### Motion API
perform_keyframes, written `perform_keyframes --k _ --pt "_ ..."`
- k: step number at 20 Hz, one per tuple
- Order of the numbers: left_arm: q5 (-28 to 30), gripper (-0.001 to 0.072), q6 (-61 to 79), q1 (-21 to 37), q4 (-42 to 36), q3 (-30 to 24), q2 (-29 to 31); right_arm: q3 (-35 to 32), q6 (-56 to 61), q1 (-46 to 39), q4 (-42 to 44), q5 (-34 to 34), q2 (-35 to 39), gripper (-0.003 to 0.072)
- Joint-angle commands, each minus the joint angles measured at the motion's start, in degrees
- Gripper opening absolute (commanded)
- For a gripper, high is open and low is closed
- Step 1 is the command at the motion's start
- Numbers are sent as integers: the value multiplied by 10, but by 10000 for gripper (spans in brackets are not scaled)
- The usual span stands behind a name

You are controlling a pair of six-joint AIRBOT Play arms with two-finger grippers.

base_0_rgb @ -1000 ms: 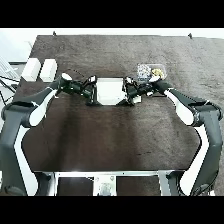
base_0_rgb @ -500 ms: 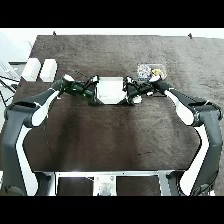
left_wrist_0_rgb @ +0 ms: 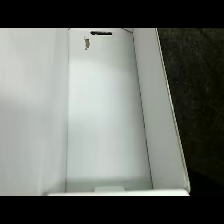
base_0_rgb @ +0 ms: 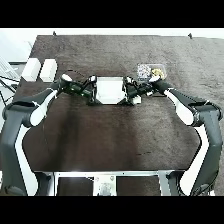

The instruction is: Fold the box and place the chain.

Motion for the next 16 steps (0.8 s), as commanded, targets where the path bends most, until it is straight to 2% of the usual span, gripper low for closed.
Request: perform_keyframes --k 1,16 --pt "-3 720 5 4 8 0 0 0 0 0 -1 0 0 571" --pt "-17 719 35 4 -34 0 -1 0 0 0 -1 0 0 571"
